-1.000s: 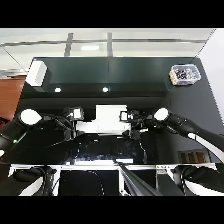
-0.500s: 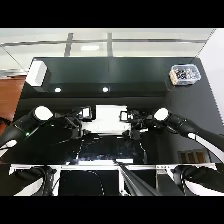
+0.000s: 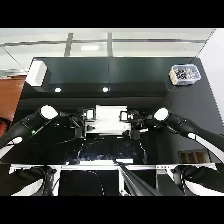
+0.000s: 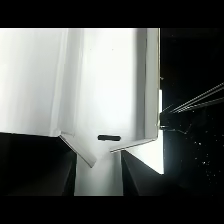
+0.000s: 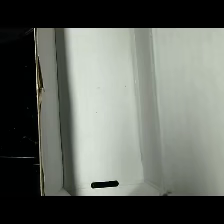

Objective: Fold the box and place the chain.

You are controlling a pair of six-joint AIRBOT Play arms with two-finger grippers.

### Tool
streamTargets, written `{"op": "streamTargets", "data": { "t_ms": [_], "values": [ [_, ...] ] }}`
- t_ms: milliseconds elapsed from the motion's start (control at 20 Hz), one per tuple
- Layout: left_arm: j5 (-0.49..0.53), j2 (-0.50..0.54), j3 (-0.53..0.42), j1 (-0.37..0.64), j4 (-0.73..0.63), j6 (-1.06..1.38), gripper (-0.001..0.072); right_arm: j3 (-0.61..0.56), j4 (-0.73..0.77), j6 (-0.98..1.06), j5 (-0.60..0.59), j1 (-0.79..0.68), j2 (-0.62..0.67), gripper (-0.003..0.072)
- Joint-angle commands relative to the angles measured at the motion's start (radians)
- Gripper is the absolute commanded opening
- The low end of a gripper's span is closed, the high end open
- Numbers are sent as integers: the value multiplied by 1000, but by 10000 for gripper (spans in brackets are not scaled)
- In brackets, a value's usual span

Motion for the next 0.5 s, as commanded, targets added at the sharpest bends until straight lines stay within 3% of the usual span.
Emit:
{"op": "streamTargets", "data": {
  "t_ms": [0,250,450],
  "values": [
    [1,-3,1,-4,-13,11,326,0,0,0,0,1,0,181],
    [-7,-18,1,-8,-134,12,326,0,0,0,0,1,0,181],
    [2,-63,1,-41,-147,12,326,0,0,0,0,1,0,181]
  ]
}}
